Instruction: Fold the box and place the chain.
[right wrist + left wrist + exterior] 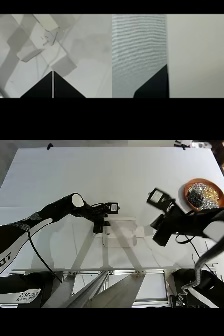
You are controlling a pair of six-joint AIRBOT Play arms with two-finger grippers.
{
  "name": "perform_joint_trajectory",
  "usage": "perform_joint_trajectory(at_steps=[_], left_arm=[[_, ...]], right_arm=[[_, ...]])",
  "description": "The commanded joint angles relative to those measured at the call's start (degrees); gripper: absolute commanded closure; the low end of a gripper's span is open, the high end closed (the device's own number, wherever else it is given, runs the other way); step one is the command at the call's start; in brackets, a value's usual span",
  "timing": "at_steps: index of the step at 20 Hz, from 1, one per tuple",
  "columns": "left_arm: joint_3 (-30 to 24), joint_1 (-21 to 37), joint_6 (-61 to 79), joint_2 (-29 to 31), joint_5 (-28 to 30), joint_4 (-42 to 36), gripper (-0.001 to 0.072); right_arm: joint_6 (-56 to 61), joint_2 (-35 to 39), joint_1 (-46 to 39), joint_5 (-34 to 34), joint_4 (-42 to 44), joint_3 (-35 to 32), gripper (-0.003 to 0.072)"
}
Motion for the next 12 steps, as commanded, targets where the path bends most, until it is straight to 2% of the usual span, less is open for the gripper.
perform_joint_trajectory(at_steps=[1,3,6,8,9,10,12], left_arm=[[0.0,0.0,0.0,0.0,0.0,0.0,0.0698],[0.0,0.0,0.0,0.0,0.0,0.0,0.0698],[0.0,0.0,0.0,0.0,0.0,0.0,0.0698],[0.0,0.0,0.0,0.0,0.0,0.0,0.0698],[0.0,0.0,0.0,0.0,0.0,0.0,0.0698],[0.0,0.0,0.0,0.0,0.0,0.0,0.0698],[0.0,0.0,0.0,0.0,0.0,0.0,0.0698]], right_arm=[[-0.4,2.3,8.3,-13.7,-6.4,-10.1,0.0680],[0.0,2.7,12.2,-15.1,-9.2,-14.9,0.0677],[0.1,2.7,14.5,-14.3,-7.8,-19.8,0.0665],[0.2,2.5,14.8,-14.9,-7.3,-20.9,0.0483],[0.5,2.5,14.8,-16.4,-6.8,-21.4,0.0147],[0.7,2.5,14.9,-18.9,-6.3,-22.4,-0.0034],[0.7,2.3,16.3,-22.7,-5.8,-24.7,-0.0034]])
